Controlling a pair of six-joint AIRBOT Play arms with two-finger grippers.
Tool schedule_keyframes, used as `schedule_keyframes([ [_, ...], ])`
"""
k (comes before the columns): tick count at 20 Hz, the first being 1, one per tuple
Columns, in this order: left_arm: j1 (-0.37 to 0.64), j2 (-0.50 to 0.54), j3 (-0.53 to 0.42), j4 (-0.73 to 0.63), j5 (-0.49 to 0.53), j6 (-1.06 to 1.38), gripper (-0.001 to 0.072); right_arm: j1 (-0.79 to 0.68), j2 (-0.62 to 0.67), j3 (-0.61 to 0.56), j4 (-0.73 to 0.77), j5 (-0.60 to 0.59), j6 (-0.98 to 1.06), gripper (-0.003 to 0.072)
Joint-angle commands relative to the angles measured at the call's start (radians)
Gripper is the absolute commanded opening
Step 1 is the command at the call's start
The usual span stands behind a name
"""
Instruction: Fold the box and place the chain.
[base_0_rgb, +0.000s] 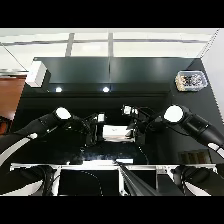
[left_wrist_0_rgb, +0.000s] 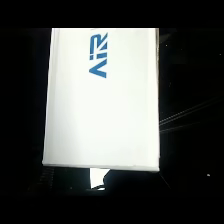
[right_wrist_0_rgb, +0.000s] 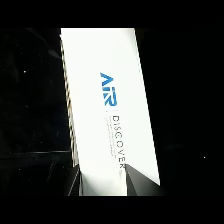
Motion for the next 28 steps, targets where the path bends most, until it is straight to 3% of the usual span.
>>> schedule_keyframes([
  [1, 0.0, 0.0, 0.0, 0.0, 0.0, 0.002, 0.0351, 0.001, -0.002, -0.001, -0.001, -0.013, 0.0, 0.032],
  [3, 0.0, 0.0, 0.0, 0.0, 0.0, 0.002, 0.0351, 0.001, -0.005, -0.001, -0.002, -0.021, 0.0, 0.04],
  [18, 0.0, 0.0, 0.0, 0.0, 0.0, 0.002, 0.0351, 0.0, -0.002, 0.013, -0.008, 0.022, 0.068, 0.0388],
  [22, 0.0, 0.0, 0.0, 0.0, 0.0, 0.002, 0.0351, -0.043, 0.087, 0.033, -0.008, 0.055, 0.168, 0.0388],
  [27, 0.0, 0.0, 0.0, 0.0, 0.0, 0.002, 0.0351, -0.223, 0.142, 0.029, -0.008, 0.165, 0.446, 0.0387],
  [28, 0.0, 0.0, 0.0, 0.0, 0.0, 0.002, 0.0351, -0.251, 0.141, 0.018, -0.006, 0.181, 0.5, 0.0282],
])
